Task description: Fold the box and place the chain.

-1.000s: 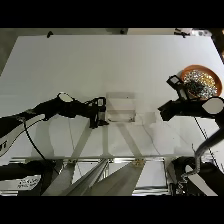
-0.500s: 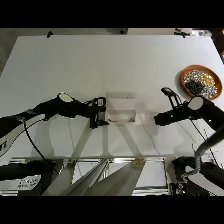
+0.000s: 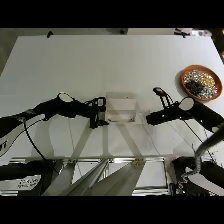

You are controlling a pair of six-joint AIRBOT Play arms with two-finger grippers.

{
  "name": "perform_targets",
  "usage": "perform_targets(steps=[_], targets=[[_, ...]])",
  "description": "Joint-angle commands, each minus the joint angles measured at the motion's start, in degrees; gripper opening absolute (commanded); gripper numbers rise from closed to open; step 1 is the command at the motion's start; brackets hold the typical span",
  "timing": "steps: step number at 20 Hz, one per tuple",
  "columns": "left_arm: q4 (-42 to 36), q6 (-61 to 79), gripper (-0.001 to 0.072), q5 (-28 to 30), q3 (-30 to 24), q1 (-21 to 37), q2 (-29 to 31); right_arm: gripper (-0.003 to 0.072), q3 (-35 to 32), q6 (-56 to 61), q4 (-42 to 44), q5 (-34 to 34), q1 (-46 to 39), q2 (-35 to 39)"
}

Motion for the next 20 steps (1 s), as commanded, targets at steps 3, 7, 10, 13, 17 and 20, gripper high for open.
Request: perform_targets(steps=[3, 7, 10, 13, 17, 20], targets=[[0.0, 0.0, 0.0274, 0.0, 0.0, 0.0, 0.0, 0.0014, 0.0, -0.8, 3.1, -1.2, 1.8, 4.2], [0.0, 0.0, 0.0274, 0.0, 0.0, 0.0, 0.0, 0.0177, 0.0, -6.1, 9.6, -2.7, 5.7, 4.3], [0.0, 0.0, 0.0274, 0.0, 0.0, 0.0, 0.0, 0.0224, 0.2, -6.1, 11.0, -3.3, 5.8, 4.3], [0.0, 0.0, 0.0274, 0.0, 0.0, 0.0, 0.0, 0.0281, 0.2, -6.1, 12.0, -3.1, 5.8, 4.3], [0.0, 0.0, 0.0274, 0.0, 0.0, 0.0, 0.0, 0.0281, 0.5, -6.0, 12.7, -2.6, 5.8, 4.3], [0.0, 0.0, 0.0274, 0.0, 0.0, 0.0, 0.0, 0.0275, 2.4, -5.6, 11.9, -1.3, 5.8, 4.3]])
